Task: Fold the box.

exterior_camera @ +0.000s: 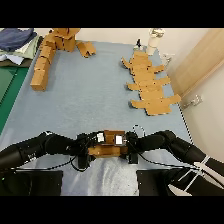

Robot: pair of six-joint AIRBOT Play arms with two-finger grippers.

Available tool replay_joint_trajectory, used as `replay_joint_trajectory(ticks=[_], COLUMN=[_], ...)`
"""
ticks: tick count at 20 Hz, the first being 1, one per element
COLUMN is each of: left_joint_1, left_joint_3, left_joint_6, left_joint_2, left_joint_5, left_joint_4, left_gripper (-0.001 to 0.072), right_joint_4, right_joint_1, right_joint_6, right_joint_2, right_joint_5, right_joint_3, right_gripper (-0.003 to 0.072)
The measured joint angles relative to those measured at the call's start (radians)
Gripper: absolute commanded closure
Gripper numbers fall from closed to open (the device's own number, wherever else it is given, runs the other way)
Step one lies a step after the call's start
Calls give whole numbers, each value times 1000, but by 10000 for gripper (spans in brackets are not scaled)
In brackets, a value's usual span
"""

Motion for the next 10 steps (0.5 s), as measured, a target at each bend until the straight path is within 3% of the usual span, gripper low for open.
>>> replay_joint_trajectory(ticks=[1,10], left_joint_1=[-3,-13], left_joint_3=[0,1], left_joint_6=[9,79], left_joint_2=[-1,-23], left_joint_5=[2,36], left_joint_4=[-7,-16], left_gripper=[479,481], right_joint_4=[0,0], right_joint_1=[0,0], right_joint_6=[0,1], right_joint_2=[0,0], right_joint_5=[0,0], right_joint_3=[0,0], right_gripper=[168,168])
